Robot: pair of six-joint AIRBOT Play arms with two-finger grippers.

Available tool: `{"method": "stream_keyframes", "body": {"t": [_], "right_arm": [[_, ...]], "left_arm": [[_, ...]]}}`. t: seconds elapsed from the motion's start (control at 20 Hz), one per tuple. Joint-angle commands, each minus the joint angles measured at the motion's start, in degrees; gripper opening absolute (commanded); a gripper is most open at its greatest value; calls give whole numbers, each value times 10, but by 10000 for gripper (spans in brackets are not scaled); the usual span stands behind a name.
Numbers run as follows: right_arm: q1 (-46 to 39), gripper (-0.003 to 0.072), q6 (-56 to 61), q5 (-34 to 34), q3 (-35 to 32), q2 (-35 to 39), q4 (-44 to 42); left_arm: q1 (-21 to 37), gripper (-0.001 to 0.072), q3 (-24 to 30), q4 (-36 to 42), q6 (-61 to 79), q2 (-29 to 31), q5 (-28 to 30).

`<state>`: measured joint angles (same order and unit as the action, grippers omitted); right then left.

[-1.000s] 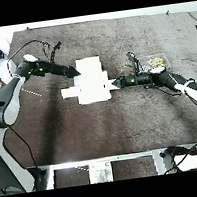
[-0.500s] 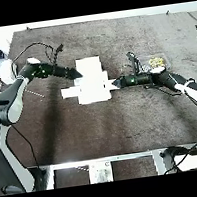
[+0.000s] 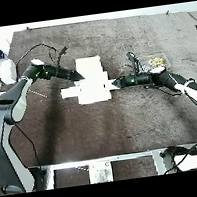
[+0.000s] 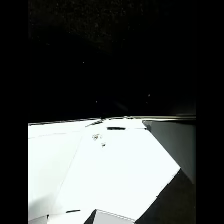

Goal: Fold the box and place the chain.

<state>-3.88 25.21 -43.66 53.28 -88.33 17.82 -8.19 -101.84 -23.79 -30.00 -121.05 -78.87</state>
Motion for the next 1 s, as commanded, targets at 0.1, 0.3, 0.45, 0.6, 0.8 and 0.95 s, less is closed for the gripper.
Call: {"method": "stream_keyframes", "body": {"t": [0.1, 0.3, 0.45, 0.6, 0.8, 0.95], "right_arm": [[0, -12, 1, 6, 0, 0, 10], [0, -12, 1, 7, 0, 0, 10], [0, -12, 4, 10, 0, 0, 10], [0, -12, 16, 19, 0, 0, 10], [-1, 280, 15, 22, 0, 5, 9], [-26, 274, 16, 25, 0, 32, 8]], "left_arm": [[-2, 410, -18, -6, 5, -1, -22], [-2, 319, -19, -27, 5, -1, -35], [-2, 203, -19, -34, 15, -1, -43], [-2, 38, -19, -34, 35, -1, -46], [-2, 8, -19, -43, 87, -1, -53], [-2, 10, -19, -45, 140, -1, -54]]}}
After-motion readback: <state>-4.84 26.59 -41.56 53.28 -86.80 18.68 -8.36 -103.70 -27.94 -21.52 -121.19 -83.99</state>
